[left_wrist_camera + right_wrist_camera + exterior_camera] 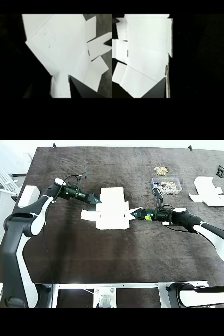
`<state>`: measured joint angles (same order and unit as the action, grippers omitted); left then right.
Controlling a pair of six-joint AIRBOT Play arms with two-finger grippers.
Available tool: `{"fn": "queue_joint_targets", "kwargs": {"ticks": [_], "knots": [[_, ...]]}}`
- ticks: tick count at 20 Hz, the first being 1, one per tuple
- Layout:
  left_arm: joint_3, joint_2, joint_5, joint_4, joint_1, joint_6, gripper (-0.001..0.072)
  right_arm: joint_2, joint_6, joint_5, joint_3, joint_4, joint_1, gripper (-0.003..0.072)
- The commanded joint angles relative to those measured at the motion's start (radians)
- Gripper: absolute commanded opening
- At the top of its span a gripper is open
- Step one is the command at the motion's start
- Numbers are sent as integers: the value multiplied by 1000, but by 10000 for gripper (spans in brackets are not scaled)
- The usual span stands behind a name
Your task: Fold the box and place the chain.
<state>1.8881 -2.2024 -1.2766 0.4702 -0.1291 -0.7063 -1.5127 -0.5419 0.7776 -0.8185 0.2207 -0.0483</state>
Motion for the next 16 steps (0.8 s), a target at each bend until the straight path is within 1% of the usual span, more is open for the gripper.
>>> {"fn": "queue_joint_targets", "kwargs": {"ticks": [1, 6, 8, 11, 15, 16], "knots": [[1, -6, -31, -8, 0, 27, 462, 0, 1, 0, -1, 0, 0, 9], [1, -30, -48, -29, -3, 44, 462, 0, 1, 0, 0, 0, -1, 8], [1, -33, -47, -71, -7, 63, 404, 0, 1, 0, 0, 0, -1, 8], [1, -37, -43, -70, -26, 72, 405, 0, 1, 0, 0, 0, -3, 8], [27, -38, -46, -54, -33, 77, 403, 0, 2, 0, 0, 0, -3, 9], [27, -38, -49, -53, -33, 75, 378, 0, 3, 0, 0, 0, -3, 9]]}}
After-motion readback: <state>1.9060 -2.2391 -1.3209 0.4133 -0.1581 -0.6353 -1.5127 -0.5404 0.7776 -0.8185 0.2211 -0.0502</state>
